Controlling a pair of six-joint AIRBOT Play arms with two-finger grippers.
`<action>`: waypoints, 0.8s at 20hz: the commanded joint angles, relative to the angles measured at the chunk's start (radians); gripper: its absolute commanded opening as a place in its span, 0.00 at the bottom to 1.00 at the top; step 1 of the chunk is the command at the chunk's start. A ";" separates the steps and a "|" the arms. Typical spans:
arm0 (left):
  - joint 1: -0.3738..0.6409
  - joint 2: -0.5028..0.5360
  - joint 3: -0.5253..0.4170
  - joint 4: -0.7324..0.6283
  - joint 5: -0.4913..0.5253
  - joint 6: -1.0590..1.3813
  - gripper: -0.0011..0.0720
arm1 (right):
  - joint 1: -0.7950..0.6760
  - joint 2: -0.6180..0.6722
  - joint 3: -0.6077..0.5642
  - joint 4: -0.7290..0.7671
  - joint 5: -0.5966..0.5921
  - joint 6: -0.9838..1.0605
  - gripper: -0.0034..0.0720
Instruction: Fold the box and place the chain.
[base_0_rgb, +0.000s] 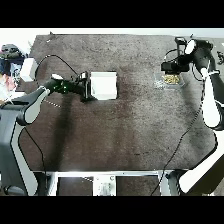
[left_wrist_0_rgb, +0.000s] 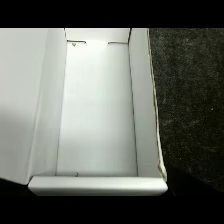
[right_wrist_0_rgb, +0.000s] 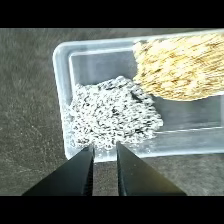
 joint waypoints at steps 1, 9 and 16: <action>0.000 0.001 0.000 0.000 0.001 0.000 0.64 | -0.010 -0.052 0.000 0.046 0.011 -0.039 0.26; 0.000 0.001 0.000 0.001 0.001 0.000 0.64 | -0.010 -0.113 0.000 0.103 0.022 -0.069 0.33; 0.000 0.001 0.000 0.000 0.001 0.000 0.64 | -0.010 -0.122 0.000 0.074 -0.003 -0.068 0.33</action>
